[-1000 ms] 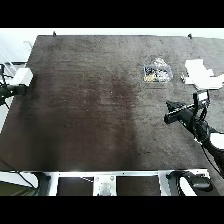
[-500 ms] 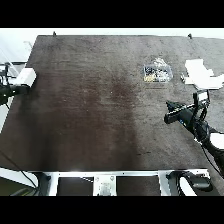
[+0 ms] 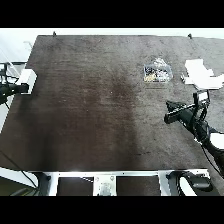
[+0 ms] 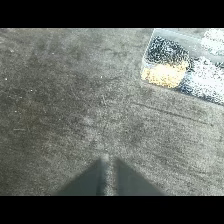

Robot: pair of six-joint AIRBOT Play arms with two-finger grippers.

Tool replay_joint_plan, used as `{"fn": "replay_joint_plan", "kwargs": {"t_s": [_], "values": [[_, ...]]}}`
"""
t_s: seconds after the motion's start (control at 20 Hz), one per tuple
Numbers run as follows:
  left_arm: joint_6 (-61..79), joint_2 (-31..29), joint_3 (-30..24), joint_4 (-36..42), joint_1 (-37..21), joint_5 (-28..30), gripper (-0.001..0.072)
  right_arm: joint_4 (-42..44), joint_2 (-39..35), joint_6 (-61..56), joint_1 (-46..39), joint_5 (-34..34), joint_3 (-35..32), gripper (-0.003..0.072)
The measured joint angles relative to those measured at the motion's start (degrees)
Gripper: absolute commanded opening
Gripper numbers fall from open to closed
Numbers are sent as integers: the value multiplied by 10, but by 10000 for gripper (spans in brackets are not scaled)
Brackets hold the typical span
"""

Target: Fold the box and place the chain.

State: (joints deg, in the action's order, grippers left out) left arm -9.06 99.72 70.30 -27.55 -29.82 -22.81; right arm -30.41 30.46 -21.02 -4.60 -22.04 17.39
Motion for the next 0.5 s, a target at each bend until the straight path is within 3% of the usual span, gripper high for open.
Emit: {"fn": "replay_joint_plan", "kwargs": {"t_s": [0.2, 0.3, 0.5], "values": [[1, 0, 1, 0, 0, -4, 716, 0, 0, 0, 0, 0, 0, 398], [1, -2, 7, 0, 0, -16, 720, 0, 0, 0, 0, 0, 0, 470], [-16, -17, 20, -4, 0, -42, 720, 0, 0, 0, 0, 2, 0, 476]]}}
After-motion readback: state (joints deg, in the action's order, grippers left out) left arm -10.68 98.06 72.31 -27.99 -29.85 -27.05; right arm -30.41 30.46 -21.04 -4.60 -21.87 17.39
